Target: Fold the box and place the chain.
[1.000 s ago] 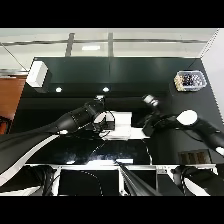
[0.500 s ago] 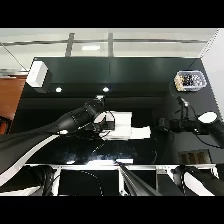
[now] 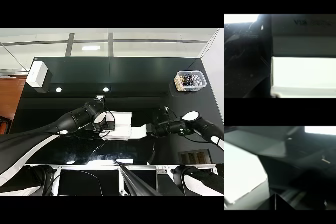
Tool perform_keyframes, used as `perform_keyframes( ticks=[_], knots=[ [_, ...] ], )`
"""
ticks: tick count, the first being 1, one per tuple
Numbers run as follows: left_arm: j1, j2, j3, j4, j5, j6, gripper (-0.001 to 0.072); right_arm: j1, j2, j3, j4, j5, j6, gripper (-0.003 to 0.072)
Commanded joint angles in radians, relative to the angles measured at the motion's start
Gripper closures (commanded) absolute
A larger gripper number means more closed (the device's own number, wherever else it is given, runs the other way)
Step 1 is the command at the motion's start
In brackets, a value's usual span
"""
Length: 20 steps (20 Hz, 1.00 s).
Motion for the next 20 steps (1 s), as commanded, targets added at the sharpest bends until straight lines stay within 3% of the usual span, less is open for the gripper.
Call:
perform_keyframes(
  ticks=[1, 2, 3, 4, 8, 13, 15, 20],
  knots=[
    [0.001, 0.000, 0.000, 0.000, 0.000, 0.000, 0.0685, 0.021, -0.011, 0.061, 0.047, 0.082, -0.057, 0.0673],
    [0.001, 0.000, 0.000, 0.000, 0.000, 0.000, 0.0685, 0.021, -0.011, 0.077, 0.049, 0.106, -0.056, 0.0516],
    [0.001, 0.000, 0.000, 0.000, 0.000, 0.000, 0.0685, 0.021, -0.011, 0.086, 0.051, 0.128, -0.056, 0.0208],
    [0.001, 0.000, 0.000, 0.000, 0.001, 0.000, 0.0685, 0.021, -0.011, 0.087, 0.068, 0.143, -0.056, 0.0066],
    [0.001, 0.000, 0.000, 0.000, 0.001, 0.000, 0.0685, 0.049, -0.011, 0.087, 0.111, 0.136, -0.055, 0.0065],
    [0.001, 0.000, 0.000, 0.000, 0.000, 0.000, 0.0685, 0.200, -0.011, 0.116, 0.091, -0.011, 0.043, 0.0067],
    [0.001, 0.000, 0.000, 0.000, 0.001, 0.000, 0.0685, 0.277, -0.011, 0.166, -0.031, -0.078, 0.176, 0.0122],
    [0.001, 0.000, 0.000, 0.000, 0.002, 0.000, 0.0685, 0.429, -0.011, 0.290, -0.384, -0.142, 0.563, 0.0122]
  ],
)
